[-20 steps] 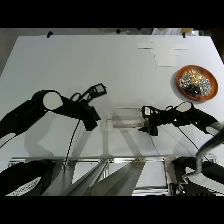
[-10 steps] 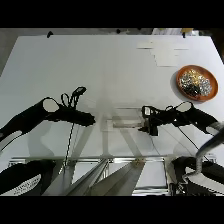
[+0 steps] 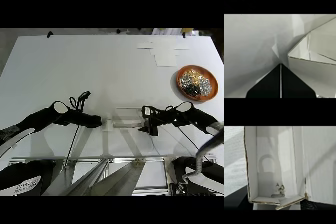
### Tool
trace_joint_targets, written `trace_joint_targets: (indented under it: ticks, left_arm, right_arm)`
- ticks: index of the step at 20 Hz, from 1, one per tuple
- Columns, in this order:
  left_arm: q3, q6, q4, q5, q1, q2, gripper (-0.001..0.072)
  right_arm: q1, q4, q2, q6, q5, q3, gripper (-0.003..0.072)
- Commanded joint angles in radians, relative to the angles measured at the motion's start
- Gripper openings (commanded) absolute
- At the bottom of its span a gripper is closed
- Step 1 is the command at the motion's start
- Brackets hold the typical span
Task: Fold the box and place the chain.
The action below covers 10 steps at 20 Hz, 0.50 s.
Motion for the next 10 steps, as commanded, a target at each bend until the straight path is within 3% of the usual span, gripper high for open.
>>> trace_joint_targets:
  ticks: [1,8,10]
  left_arm:
    - [0.024,0.019,-0.036,-0.021,-0.036,0.000,0.0006]
    - [0.109,0.014,-0.037,-0.052,-0.099,0.008,0.0044]
    - [0.120,0.012,-0.037,-0.055,-0.105,0.008,0.0151]
  right_arm:
    - [0.000,0.000,0.001,0.000,0.000,0.000,0.0366]
    - [0.000,0.000,0.001,0.000,0.000,0.000,0.0366]
    - [0.000,0.000,0.001,0.000,0.000,0.000,0.0366]
